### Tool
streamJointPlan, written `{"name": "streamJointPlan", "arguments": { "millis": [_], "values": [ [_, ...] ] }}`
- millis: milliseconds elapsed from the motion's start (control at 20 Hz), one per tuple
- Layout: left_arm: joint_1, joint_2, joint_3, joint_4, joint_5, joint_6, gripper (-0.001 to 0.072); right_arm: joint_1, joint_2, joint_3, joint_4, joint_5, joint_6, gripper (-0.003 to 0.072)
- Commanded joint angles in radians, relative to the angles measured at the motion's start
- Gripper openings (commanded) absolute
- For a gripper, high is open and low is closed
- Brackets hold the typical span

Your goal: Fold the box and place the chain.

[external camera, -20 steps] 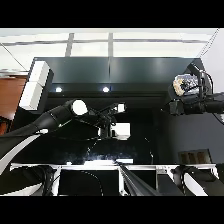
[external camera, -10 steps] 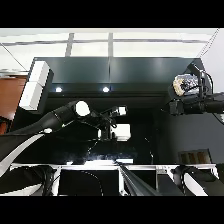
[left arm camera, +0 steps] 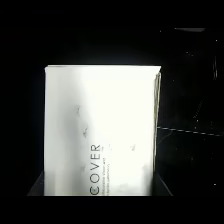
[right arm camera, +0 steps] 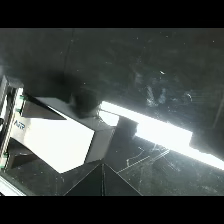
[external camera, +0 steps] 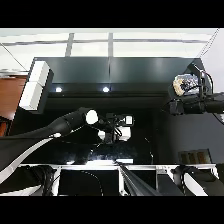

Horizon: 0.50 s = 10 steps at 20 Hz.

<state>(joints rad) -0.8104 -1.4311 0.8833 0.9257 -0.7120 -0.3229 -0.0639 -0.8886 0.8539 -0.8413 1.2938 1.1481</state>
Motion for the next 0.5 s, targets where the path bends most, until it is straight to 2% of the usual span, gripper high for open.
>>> {"name": "streamJointPlan", "arguments": {
  "millis": [0,100,200,300,450],
  "values": [
    [0.024,0.039,0.001,0.071,-0.075,-0.108,0.0272,0.0,0.001,0.0,0.0,0.0,0.0,0.0007],
    [0.104,0.09,0.0,0.158,-0.145,-0.304,0.0274,0.0,0.001,0.0,0.0,0.001,0.0,0.0008],
    [0.227,0.143,0.0,0.27,-0.264,-0.465,0.0275,0.0,0.001,0.0,0.0,0.002,0.0,0.0009],
    [0.386,0.192,-0.002,0.346,-0.417,-0.568,0.0275,0.0,0.001,0.0,0.0,0.001,0.0,0.0009],
    [0.674,0.28,-0.035,0.36,-0.597,-0.62,0.0276,0.0,0.001,0.0,0.0,0.0,0.0,0.0009]
  ]
}}
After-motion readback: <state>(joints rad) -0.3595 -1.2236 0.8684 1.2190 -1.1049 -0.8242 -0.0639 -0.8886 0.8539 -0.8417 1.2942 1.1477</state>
